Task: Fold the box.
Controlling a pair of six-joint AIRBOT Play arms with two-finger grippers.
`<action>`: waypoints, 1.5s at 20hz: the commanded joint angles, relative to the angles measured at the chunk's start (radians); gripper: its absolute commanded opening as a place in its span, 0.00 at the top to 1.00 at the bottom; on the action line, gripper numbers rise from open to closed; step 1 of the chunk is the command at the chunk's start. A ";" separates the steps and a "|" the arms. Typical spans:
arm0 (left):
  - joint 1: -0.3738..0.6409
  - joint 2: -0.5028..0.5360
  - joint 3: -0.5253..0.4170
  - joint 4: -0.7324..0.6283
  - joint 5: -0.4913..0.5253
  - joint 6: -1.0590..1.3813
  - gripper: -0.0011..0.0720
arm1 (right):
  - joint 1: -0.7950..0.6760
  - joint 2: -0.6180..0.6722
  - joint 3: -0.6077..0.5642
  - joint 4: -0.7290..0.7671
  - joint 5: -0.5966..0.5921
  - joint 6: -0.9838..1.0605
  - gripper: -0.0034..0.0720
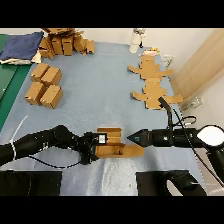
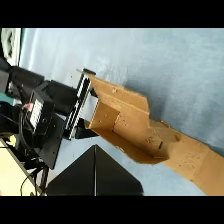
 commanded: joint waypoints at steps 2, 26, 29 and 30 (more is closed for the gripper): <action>0.001 0.000 0.001 0.002 0.000 -0.005 0.29 | 0.005 -0.187 0.000 0.110 -0.090 -0.115 0.95; 0.001 0.000 0.001 0.001 0.000 -0.005 0.29 | 0.201 -0.787 0.002 0.387 -0.418 -0.581 0.95; 0.001 0.000 0.001 0.001 0.000 -0.005 0.29 | 0.195 -0.774 0.006 0.378 -0.416 -0.589 0.95; 0.001 0.000 0.001 0.001 0.000 -0.005 0.29 | 0.183 -0.752 0.014 0.364 -0.401 -0.588 0.95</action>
